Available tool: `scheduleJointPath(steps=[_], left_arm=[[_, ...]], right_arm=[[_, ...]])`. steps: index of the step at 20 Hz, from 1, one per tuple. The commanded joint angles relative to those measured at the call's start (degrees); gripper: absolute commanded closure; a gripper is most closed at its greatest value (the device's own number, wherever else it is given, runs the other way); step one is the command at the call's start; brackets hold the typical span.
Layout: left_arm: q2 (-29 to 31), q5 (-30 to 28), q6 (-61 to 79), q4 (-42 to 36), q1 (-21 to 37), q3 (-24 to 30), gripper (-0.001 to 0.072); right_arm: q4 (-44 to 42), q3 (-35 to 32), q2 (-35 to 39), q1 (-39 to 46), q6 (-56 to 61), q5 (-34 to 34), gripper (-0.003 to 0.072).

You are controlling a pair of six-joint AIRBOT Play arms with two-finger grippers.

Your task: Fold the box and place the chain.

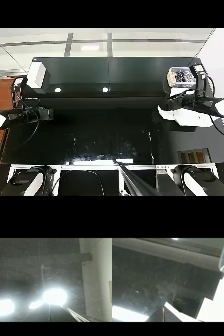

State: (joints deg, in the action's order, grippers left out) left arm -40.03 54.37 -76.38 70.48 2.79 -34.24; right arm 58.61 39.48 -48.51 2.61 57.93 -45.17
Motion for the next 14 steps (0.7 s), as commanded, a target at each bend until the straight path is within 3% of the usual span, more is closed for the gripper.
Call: scheduleJointPath(steps=[1,14], left_arm=[[0.04,0.00,0.02,0.00,-0.04,0.02,0.0680],[0.04,-1.36,0.02,-0.87,-0.04,0.02,0.0680]], right_arm=[[-0.02,-0.02,0.04,0.00,0.00,-0.02,0.0666],[-0.07,-0.02,0.04,0.00,0.13,-0.04,0.0665]])
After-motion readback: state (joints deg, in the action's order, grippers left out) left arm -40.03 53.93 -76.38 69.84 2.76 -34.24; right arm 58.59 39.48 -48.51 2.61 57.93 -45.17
